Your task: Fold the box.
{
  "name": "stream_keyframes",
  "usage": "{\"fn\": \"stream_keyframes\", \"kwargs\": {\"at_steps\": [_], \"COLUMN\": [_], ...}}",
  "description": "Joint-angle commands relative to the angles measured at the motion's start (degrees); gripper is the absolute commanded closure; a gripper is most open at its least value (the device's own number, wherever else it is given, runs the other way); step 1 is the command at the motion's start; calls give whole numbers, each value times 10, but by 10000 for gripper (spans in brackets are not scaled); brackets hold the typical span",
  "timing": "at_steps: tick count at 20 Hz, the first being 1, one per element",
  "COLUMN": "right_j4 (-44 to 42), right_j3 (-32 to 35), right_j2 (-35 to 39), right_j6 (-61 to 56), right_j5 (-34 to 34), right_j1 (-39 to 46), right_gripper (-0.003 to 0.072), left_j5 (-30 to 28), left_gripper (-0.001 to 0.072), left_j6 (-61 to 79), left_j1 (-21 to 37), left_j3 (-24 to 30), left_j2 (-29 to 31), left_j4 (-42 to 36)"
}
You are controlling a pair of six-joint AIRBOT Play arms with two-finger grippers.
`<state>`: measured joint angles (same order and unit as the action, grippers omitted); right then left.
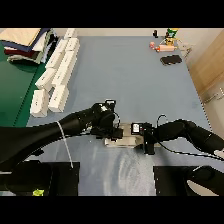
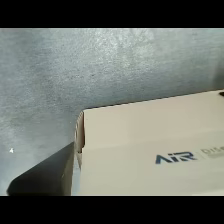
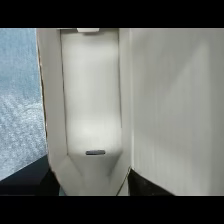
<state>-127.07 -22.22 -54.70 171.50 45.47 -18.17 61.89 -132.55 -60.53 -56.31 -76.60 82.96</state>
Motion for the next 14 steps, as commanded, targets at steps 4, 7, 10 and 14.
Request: {"fn": "stream_keyframes", "kwargs": {"at_steps": [4,7,10,14], "right_j4": [0,0,0,0], "right_j3": [0,0,0,0], "right_j2": [0,0,0,0], "right_j6": [0,0,0,0], "right_j5": [0,0,0,0], "right_j1": [0,0,0,0], "right_gripper": [227,227,227,227], "left_j5": [27,27,31,30], "left_gripper": [427,659,695,678], "left_j6": [-116,-130,-130,-129], "left_j1": [-34,-38,-38,-38], "left_j3": [-18,-18,-18,-18], "left_j2": [-28,-28,-28,-27], "left_j4": [51,56,54,43]}}
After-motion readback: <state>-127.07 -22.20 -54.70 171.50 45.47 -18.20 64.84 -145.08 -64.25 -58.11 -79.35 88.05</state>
